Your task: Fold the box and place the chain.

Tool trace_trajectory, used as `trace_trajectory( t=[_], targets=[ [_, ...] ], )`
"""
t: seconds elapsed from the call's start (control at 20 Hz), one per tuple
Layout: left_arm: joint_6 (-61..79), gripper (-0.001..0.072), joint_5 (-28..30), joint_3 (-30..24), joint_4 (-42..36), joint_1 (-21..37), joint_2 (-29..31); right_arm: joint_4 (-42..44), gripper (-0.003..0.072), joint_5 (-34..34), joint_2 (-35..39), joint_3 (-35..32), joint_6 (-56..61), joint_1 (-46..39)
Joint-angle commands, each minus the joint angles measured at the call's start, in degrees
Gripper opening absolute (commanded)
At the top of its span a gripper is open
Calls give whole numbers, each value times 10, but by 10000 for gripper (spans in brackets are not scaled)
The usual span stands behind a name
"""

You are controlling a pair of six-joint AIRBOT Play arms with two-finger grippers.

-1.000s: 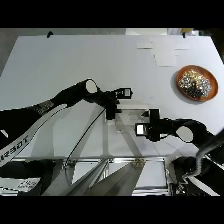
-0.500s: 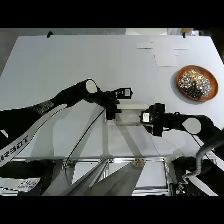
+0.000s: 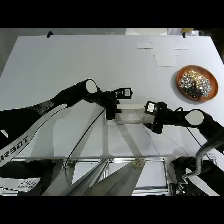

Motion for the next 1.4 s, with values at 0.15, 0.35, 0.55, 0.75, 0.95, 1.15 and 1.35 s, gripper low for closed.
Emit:
trace_trajectory(
  t=[0.15,0.35,0.55,0.75,0.95,1.15,1.35],
  targets=[
    [0,9,0,0,0,0,0,63,689,8,-36,1,-139,-53],
    [0,9,0,0,0,0,0,106,689,39,-63,1,-223,-77],
    [0,9,0,0,0,0,0,136,689,55,-90,17,-275,-83],
    [0,9,0,0,0,0,0,136,689,122,-133,51,-287,-108],
    [0,9,0,0,0,0,0,136,688,145,-170,54,-318,-107],
    [0,9,0,0,0,0,0,136,655,139,-191,54,-339,-107],
    [0,9,0,0,0,0,0,149,641,134,-221,58,-351,-105]
  ],
)
